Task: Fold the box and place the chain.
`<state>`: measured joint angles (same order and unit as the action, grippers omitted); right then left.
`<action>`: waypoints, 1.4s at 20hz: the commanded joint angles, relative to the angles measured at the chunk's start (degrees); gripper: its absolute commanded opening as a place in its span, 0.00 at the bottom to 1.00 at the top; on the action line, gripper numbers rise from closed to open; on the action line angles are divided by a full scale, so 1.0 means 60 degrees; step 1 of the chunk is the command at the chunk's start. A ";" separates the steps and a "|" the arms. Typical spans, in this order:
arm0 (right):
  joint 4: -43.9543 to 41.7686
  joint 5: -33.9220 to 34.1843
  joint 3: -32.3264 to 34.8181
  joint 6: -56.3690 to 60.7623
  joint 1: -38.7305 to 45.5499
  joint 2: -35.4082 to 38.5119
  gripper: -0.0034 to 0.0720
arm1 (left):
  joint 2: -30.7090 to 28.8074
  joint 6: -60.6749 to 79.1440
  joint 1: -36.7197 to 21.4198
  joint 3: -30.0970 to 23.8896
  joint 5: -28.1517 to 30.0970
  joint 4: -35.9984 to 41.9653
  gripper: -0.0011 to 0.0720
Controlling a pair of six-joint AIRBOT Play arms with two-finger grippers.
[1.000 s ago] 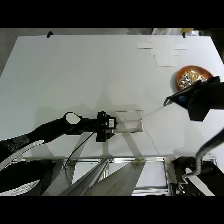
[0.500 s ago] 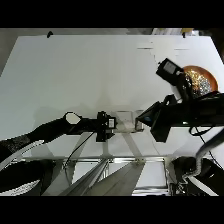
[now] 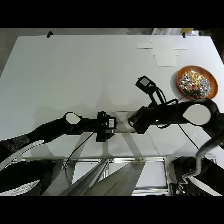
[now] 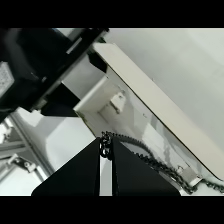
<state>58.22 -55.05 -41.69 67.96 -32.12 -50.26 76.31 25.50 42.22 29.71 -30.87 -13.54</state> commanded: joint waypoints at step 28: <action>0.0375 -0.1311 0.3355 -1.0699 0.3093 0.0754 0.25 | -0.0004 0.0004 0.0004 0.0000 0.0000 0.0000 0.22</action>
<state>63.59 -66.85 -27.33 25.47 -15.03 -46.04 76.31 25.50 42.22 29.71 -30.87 -13.54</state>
